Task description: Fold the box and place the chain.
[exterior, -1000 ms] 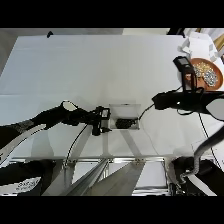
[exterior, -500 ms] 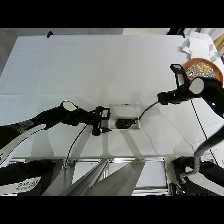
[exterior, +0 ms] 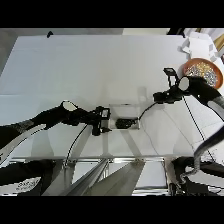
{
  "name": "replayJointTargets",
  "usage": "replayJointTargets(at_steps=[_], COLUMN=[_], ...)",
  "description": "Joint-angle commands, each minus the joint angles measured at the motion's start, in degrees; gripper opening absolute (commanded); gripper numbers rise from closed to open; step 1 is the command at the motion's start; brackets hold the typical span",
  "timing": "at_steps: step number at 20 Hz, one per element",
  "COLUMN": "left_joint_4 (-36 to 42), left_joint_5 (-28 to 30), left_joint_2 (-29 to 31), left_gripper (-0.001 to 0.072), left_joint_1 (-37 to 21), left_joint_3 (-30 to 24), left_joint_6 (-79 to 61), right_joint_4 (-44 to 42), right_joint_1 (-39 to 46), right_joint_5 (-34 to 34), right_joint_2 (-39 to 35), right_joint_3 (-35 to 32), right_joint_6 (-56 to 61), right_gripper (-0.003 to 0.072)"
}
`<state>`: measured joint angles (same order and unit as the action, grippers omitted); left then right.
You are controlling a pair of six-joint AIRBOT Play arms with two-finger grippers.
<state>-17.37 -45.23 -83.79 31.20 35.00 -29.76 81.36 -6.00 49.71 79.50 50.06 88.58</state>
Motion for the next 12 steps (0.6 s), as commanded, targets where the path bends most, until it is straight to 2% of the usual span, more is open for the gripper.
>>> replayJointTargets(at_steps=[1, 3, 6, 9, 12], left_joint_4=[0.0, 0.0, 0.0, 0.0, 0.0], left_joint_5=[0.0, 0.0, 0.0, 0.0, 0.0], left_joint_2=[0.0, 0.0, 0.0, 0.0, 0.0], left_gripper=[0.0251, 0.0251, 0.0251, 0.0251, 0.0251], left_joint_1=[0.0, 0.0, 0.0, 0.0, 0.0], left_joint_3=[0.0, 0.0, 0.0, 0.0, 0.0], left_joint_6=[0.0, 0.0, 0.0, 0.0, 0.0], right_joint_4=[-0.8, -0.8, -0.8, -0.7, -0.5], right_joint_1=[0.0, 0.0, -0.9, -2.3, -3.7], right_joint_5=[-1.9, -1.2, 0.0, 1.3, 2.2], right_joint_2=[0.9, 1.8, 2.0, 0.5, -4.6], right_joint_3=[0.1, 0.1, 0.1, 0.1, 0.1], right_joint_6=[0.1, 0.2, 0.1, -0.1, -0.1], right_gripper=[0.0292, 0.0275, 0.0037, 0.0019, 0.0019])
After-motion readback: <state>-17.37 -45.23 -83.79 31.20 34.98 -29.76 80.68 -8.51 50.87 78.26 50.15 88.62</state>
